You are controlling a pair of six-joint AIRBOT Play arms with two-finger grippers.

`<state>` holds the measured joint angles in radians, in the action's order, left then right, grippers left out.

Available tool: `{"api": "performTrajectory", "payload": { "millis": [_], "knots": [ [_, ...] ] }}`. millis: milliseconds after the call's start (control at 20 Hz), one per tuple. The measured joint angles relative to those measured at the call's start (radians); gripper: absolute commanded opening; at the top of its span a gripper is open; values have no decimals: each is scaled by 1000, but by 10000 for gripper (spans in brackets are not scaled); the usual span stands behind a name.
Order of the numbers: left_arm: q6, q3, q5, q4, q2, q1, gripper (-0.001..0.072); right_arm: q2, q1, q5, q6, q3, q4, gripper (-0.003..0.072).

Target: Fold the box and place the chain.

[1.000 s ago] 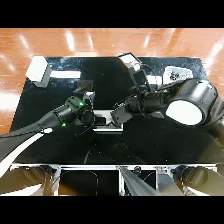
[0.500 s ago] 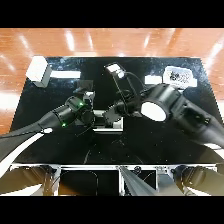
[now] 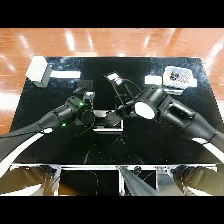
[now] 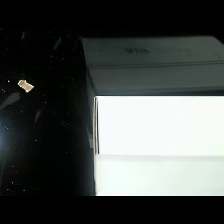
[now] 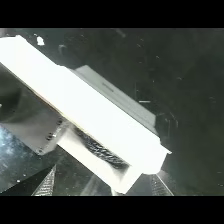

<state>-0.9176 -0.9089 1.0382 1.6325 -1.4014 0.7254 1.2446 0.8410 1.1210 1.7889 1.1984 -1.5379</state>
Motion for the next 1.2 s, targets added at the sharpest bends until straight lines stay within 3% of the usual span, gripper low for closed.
{"api": "performTrajectory", "payload": {
  "millis": [200,350,600,650,750,950,1200],
  "knots": [
    [0,0,0,0,0,0,23,-89,-133,107,-54,-23,-62,669],
    [0,0,0,0,0,0,23,-151,-293,158,-79,-107,-69,669],
    [0,-24,10,0,0,0,24,-195,-417,135,-113,-268,24,669],
    [0,-31,13,-1,-1,0,85,-199,-425,124,-116,-287,45,669],
    [0,-42,10,-3,-3,0,441,-202,-435,112,-122,-311,76,669],
    [0,-65,16,0,0,0,508,-206,-443,97,-128,-329,121,669],
    [-41,-138,99,0,9,-1,511,-206,-445,106,-160,-334,161,670]
  ]
}}
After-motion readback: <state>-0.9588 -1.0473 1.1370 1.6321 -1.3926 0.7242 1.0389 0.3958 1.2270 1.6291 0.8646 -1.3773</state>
